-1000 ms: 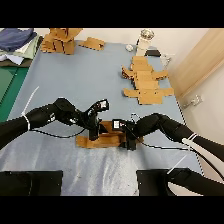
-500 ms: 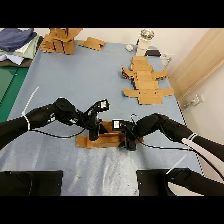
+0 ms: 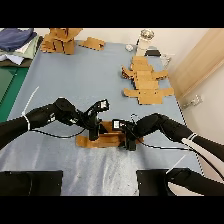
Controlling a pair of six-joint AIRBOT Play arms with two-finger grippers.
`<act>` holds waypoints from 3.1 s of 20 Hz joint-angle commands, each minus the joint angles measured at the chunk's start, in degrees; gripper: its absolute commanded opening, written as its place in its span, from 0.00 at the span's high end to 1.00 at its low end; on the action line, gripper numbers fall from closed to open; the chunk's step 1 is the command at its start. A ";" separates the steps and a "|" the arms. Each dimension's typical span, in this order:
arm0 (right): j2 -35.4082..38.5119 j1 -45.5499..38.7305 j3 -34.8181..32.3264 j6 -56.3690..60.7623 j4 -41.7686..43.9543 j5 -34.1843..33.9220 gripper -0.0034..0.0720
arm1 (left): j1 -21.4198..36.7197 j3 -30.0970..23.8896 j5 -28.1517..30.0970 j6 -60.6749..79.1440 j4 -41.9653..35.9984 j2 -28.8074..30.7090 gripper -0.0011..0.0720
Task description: Fold the box.
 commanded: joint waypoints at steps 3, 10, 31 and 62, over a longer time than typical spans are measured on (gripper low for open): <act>-0.04 0.07 0.02 0.00 0.11 0.00 0.37 | 0.00 0.00 0.02 0.00 -0.02 -0.02 0.97; -0.02 0.07 0.02 0.00 0.11 -0.04 0.37 | 0.00 0.09 1.03 -0.46 -1.07 -0.02 0.97; -0.02 0.07 0.02 0.00 0.09 -0.04 0.37 | 8.66 -2.56 -23.74 -65.51 26.12 14.80 0.97; -0.02 0.07 0.02 0.00 0.09 -0.50 0.37 | -5.97 -9.99 28.59 -57.96 -10.99 7.48 0.98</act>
